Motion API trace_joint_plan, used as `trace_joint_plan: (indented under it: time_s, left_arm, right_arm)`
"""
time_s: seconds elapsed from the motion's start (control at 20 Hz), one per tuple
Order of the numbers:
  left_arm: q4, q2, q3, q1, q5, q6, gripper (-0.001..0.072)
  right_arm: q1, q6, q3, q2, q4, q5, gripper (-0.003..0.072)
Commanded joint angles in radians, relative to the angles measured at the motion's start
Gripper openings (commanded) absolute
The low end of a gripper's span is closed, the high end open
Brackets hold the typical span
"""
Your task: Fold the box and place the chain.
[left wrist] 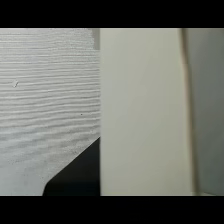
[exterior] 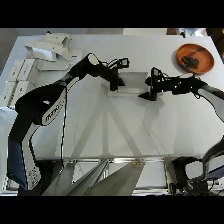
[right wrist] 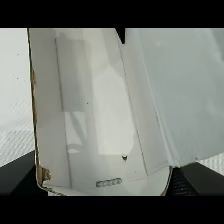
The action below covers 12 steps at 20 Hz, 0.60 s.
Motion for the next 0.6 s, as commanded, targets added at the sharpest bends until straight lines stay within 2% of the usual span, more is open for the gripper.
trace_joint_plan:
  time_s: [0.0, 0.55]
  left_arm:
    - [0.000, 0.000, 0.000, 0.001, 0.000, 0.000, 0.0013]
    - [0.000, 0.000, 0.000, 0.001, 0.000, 0.000, 0.0013]
  right_arm:
    - [0.006, 0.008, 0.008, -0.008, -0.003, 0.002, 0.0698]
    - [0.021, 0.011, 0.011, -0.008, -0.036, 0.017, 0.0698]
